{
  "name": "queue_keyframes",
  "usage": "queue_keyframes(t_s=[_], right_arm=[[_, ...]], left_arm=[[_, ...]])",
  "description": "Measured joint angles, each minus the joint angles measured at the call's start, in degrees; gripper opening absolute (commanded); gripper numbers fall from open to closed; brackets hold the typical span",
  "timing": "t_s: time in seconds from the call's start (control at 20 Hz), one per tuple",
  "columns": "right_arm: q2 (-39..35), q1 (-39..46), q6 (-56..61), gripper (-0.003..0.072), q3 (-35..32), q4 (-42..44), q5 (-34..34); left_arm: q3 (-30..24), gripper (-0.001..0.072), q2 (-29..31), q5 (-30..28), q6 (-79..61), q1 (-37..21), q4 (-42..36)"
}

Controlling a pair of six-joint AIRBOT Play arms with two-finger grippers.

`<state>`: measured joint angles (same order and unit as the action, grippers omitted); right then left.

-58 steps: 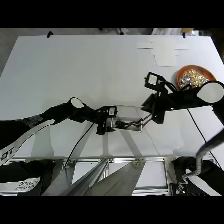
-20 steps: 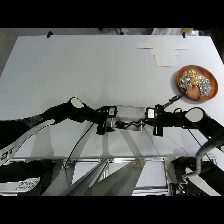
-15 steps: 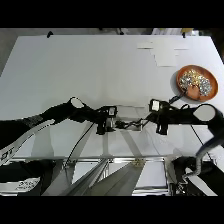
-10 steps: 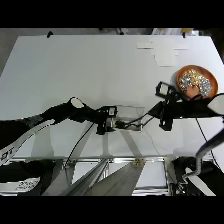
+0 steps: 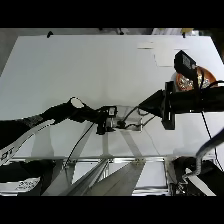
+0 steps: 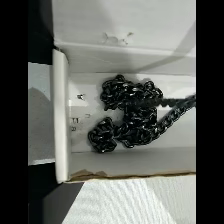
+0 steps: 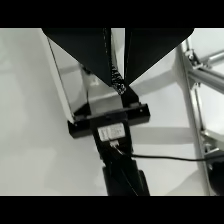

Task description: Fold the box and place the chain.

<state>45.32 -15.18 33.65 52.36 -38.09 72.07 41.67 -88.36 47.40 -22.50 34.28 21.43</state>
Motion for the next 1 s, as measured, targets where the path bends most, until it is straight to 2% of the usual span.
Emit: queue_keyframes(t_s=[0.3, 0.6, 0.7, 0.85, 1.0], right_arm=[[4.70, -7.15, 1.51, 0.0016, -0.87, -5.99, -4.31], [8.79, -8.48, 2.16, 0.0019, -8.20, -8.96, -10.58], [10.73, -8.81, 1.92, 0.0072, -10.34, -9.11, -12.90], [14.27, -10.45, 1.46, 0.0199, -12.28, -9.05, -15.91], [15.13, -11.02, 1.03, 0.0198, -12.96, -8.98, -17.66]], left_arm=[[0.00, 0.0360, 0.00, 0.00, 0.00, 0.00, -0.02], [0.00, 0.0360, 0.00, 0.00, 0.02, 0.00, 0.00], [0.00, 0.0360, 0.00, 0.00, 0.00, 0.00, 0.00], [0.00, 0.0360, 0.00, 0.00, 0.00, 0.00, -0.02], [0.00, 0.0360, 0.00, 0.00, 0.00, 0.00, 0.00]])
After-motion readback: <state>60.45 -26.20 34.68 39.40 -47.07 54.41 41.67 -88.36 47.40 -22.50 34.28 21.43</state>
